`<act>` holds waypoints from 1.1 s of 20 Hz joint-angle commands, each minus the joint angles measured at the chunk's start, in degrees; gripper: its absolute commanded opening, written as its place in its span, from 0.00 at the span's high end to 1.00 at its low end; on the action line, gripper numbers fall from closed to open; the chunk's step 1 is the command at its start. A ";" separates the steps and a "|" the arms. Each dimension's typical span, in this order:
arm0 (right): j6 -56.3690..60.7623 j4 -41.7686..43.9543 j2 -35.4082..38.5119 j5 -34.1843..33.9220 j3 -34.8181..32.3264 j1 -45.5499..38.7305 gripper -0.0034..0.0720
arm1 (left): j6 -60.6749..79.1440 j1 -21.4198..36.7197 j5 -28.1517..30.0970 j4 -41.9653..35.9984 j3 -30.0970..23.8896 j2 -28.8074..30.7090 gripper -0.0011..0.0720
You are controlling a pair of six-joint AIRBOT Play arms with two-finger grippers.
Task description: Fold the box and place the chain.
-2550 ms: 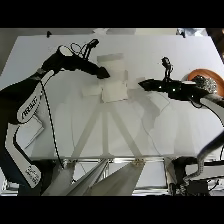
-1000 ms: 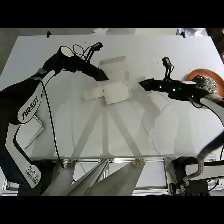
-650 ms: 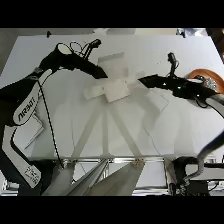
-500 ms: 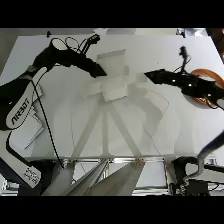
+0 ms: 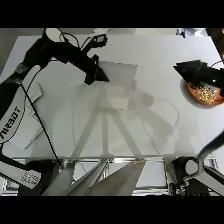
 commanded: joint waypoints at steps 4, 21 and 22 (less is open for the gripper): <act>1.95 -12.44 0.96 -3.08 0.00 -1.11 0.57 | 1.31 -4.85 11.58 -1.11 -0.02 -8.79 0.99; 5.03 -17.66 0.70 -6.10 0.00 -1.11 0.57 | 6.45 -5.01 20.02 -5.09 -0.02 -16.04 0.98; 5.01 -17.66 0.70 -6.14 0.00 -1.11 0.57 | 6.43 -5.01 20.00 -4.66 -0.02 -16.09 0.98</act>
